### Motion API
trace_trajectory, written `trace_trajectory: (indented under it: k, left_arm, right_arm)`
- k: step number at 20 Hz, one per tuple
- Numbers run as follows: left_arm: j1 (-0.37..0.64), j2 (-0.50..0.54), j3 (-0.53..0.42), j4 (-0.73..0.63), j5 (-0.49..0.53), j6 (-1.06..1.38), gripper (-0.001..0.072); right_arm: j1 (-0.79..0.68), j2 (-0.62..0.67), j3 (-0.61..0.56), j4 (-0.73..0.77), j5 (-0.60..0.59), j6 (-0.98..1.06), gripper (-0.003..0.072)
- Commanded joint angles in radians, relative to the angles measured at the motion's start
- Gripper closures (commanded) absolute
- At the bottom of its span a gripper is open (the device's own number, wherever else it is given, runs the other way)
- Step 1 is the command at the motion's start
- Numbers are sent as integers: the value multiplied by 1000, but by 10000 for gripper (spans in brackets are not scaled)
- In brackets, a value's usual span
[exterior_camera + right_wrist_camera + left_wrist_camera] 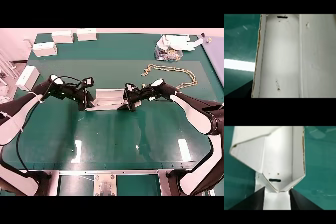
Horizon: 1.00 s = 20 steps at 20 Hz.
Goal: Fold the box and place the chain.
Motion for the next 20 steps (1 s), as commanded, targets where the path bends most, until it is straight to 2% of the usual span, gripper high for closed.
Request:
trace_trajectory:
  k: [1, 7, 9, 10, 11, 16, 17, 20]
  left_arm:
    - [0, -1, 0, -2, 20, 7, 357]
    - [-45, -1, 0, -10, 27, 12, 365]
    - [-63, -1, -1, -11, 64, 18, 375]
    - [-68, -1, -1, -13, 78, 19, 541]
    - [-68, -1, -1, -15, 90, 19, 571]
    - [-68, -2, -1, -79, 89, 37, 554]
    - [-68, -2, -1, -91, 77, 47, 442]
    - [-68, -7, -1, -92, 72, 60, 428]
  right_arm:
    - [0, 0, 0, 0, 0, 0, 208]
    - [0, 0, 0, 0, -1, 0, 208]
    - [0, 0, 0, 0, 0, 0, 207]
    - [0, 0, 0, 0, 0, 0, 208]
    - [0, 0, 0, 0, 0, 0, 208]
    - [0, 0, 0, 0, 0, 0, 208]
    - [0, 0, 0, 0, 0, 0, 208]
    - [0, 0, 0, 0, 0, 0, 208]
